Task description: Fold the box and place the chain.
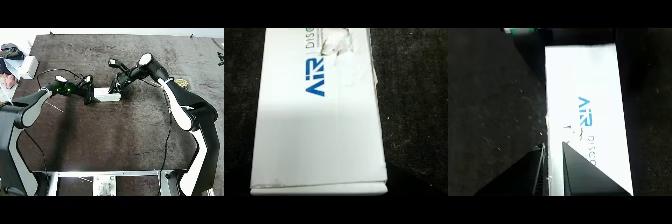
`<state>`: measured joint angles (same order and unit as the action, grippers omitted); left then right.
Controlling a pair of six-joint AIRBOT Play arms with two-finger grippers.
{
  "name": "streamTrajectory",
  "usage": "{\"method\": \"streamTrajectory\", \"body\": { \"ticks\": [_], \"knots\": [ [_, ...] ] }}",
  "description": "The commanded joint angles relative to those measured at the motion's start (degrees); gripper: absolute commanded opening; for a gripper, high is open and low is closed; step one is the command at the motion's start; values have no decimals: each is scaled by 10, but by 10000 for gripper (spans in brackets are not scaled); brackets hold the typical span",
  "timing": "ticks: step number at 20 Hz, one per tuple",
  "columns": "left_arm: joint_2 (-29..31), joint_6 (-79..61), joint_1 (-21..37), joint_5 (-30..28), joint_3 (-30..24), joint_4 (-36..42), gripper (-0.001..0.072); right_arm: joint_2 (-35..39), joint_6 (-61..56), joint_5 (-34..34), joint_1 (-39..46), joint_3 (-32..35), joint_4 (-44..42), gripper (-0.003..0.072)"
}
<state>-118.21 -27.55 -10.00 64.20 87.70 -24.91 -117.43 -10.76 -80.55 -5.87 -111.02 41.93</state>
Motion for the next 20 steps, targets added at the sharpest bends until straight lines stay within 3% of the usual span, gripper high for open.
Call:
{"method": "streamTrajectory", "body": {
  "ticks": [1,2,14,20],
  "knots": [
    [0,1,0,-2,0,1,466,0,-8,-11,19,0,-63,140],
    [0,1,0,-2,0,1,466,0,-26,-8,20,0,-60,0],
    [0,1,0,-2,0,1,466,-34,-75,-4,19,40,39,-7],
    [0,1,0,-2,0,1,466,0,-69,19,19,40,-27,-6]
  ]
}}
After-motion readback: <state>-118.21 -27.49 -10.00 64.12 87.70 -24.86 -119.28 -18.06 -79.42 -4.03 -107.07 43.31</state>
